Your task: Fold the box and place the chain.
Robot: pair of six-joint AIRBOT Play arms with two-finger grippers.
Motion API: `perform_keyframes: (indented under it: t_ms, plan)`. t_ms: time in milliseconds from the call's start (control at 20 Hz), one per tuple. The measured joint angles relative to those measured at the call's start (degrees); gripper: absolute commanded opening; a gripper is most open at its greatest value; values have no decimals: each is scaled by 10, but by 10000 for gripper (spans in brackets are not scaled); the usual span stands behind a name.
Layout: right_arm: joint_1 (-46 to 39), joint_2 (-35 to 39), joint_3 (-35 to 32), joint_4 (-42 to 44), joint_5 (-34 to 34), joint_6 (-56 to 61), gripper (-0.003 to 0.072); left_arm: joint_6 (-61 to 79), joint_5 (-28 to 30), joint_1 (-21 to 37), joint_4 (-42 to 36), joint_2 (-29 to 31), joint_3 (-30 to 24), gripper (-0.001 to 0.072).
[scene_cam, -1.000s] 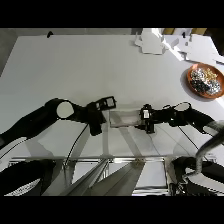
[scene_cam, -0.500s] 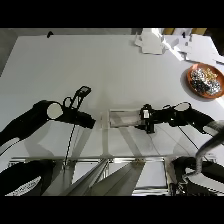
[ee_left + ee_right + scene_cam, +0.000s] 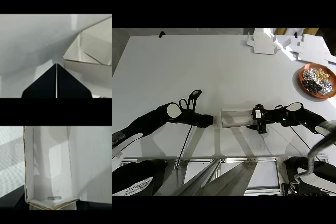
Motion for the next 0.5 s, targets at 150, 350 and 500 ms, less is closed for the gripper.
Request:
perform_keyframes:
  t_ms: [150, 350, 500]
  plan:
    - [0, 0, 0, 0, 0, 0, 403, 22, 3, -7, -23, 13, 2, 93]
    - [0, 0, 0, 0, 0, 0, 403, 34, 3, -12, -40, 37, 6, 176]
    - [0, 0, 0, 0, 0, 0, 403, 45, 6, -21, -55, 45, 7, 217]
